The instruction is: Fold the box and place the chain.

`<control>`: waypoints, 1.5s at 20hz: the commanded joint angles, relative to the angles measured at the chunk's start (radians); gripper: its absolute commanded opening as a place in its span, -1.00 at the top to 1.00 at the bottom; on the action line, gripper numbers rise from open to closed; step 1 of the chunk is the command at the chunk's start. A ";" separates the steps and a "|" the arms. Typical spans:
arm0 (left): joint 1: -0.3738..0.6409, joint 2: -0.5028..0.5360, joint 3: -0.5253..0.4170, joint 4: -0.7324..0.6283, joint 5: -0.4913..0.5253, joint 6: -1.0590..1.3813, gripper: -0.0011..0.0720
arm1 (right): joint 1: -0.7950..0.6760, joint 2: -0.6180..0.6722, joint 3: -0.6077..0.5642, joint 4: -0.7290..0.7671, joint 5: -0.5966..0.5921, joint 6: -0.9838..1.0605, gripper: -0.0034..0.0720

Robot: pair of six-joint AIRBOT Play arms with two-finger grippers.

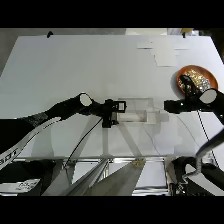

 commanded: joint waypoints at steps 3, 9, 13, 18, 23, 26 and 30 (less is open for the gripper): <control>0.001 0.001 0.000 0.000 0.000 0.000 0.80 | 0.004 -0.064 -0.022 0.018 0.047 0.038 0.86; 0.001 0.001 0.000 0.000 0.000 0.000 0.80 | 0.092 -0.081 -0.029 0.050 0.025 0.028 0.86; 0.001 0.001 0.000 0.000 0.000 0.000 0.80 | 0.135 -0.092 -0.029 0.080 0.005 0.033 0.86; 0.001 0.001 0.000 0.000 0.000 0.000 0.80 | 0.137 -0.041 -0.029 0.155 0.007 -0.049 0.57; 0.001 0.001 0.000 0.000 0.000 0.000 0.80 | 0.137 0.000 -0.029 0.145 0.014 -0.050 0.55; 0.001 0.001 0.000 0.000 0.000 0.000 0.80 | 0.136 0.054 -0.029 0.146 0.032 -0.049 0.55; 0.001 0.001 0.000 0.000 0.000 0.000 0.80 | 0.137 0.072 -0.029 0.254 0.049 -0.053 0.51</control>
